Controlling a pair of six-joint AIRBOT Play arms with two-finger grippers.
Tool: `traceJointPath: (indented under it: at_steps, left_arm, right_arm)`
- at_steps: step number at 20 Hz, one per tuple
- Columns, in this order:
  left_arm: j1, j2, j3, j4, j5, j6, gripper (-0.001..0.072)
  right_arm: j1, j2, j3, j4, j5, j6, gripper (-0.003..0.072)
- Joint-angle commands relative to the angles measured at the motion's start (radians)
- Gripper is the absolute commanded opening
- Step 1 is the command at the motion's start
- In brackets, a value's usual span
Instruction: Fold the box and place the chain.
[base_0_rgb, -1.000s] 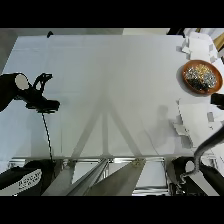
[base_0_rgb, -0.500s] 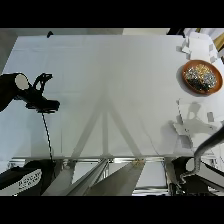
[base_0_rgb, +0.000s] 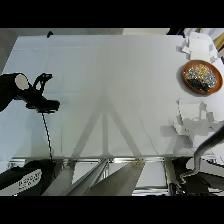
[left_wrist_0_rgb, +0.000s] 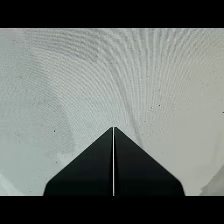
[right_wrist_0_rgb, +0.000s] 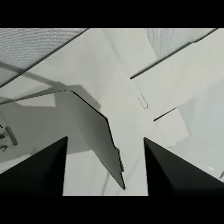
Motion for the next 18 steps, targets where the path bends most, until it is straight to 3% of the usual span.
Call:
traceJointPath:
  at_steps: [1,3,6,12,18]
  left_arm:
    - [0.0,0.001,0.0,0.0,0.0,0.0,0.0011]
    - [0.0,0.001,0.0,0.0,0.0,0.0,0.0011]
    - [0.0,0.001,0.0,0.0,0.0,0.0,0.0011]
    - [0.0,0.001,0.0,0.0,0.0,0.0,0.0011]
    - [0.0,0.001,0.0,0.0,0.0,0.0,0.0011]
  right_arm:
    - [-0.003,-0.035,0.001,0.034,-0.018,-0.029,0.0345]
    - [-0.003,-0.035,0.001,0.082,-0.006,-0.03,0.0027]
    - [-0.002,-0.027,0.0,0.2,0.068,-0.121,0.0012]
    - [0.064,0.135,-0.029,0.689,0.063,-0.282,0.0011]
    - [0.295,0.283,-0.209,0.847,0.047,-0.311,0.0011]
